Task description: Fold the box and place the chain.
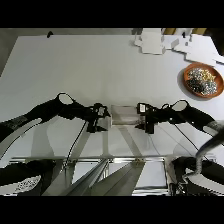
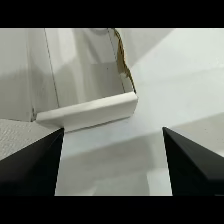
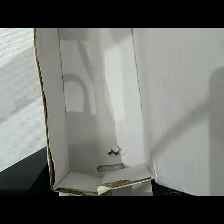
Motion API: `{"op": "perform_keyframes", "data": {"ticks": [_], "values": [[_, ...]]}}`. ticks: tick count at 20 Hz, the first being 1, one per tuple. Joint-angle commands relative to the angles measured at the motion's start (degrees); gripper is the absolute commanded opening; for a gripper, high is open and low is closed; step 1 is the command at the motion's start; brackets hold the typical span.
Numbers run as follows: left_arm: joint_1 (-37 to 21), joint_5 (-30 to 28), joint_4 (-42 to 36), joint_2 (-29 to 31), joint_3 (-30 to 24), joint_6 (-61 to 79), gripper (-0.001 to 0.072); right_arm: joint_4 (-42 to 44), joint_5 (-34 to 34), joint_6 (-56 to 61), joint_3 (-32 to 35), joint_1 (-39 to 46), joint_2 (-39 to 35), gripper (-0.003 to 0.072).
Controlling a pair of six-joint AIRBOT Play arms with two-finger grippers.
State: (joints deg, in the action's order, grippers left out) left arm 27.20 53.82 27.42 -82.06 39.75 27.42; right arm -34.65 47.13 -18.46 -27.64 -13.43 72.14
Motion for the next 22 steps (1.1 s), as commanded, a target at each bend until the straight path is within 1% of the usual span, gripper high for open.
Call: {"op": "perform_keyframes", "data": {"ticks": [1, 8, 11, 15, 17, 20, 22], "values": [[0.02, -1.38, -4.07, 0.0, -0.39, 0.42, 0.0699, -0.02, 0.0, -0.02, 0.02, -0.02, -0.04, 0.0306], [-0.26, -2.01, -4.28, 0.0, -0.39, -0.94, 0.07, -0.02, 0.02, -0.02, 0.02, -0.02, -0.04, 0.0306], [-1.03, -3.08, -3.65, 0.0, -0.46, -3.76, 0.07, -0.02, 0.02, -0.02, 0.02, -0.02, -0.04, 0.0306], [-1.16, -4.17, -3.37, -0.02, -0.46, -3.65, 0.0702, -0.02, 0.02, -0.02, 0.02, -0.02, -0.04, 0.0306], [-1.14, -3.34, -3.41, -0.02, -0.46, -3.13, 0.0703, -0.02, 0.0, -0.02, 0.02, -0.02, -0.04, 0.0306], [0.0, -3.3, -6.43, -0.39, -0.46, -1.27, 0.0703, -0.02, 0.02, -0.02, 0.02, -0.02, -0.04, 0.0306], [0.48, -3.21, -9.05, -2.34, -0.44, 0.07, 0.0703, -0.02, 0.02, -0.02, 0.02, -0.02, -0.04, 0.0306]]}}
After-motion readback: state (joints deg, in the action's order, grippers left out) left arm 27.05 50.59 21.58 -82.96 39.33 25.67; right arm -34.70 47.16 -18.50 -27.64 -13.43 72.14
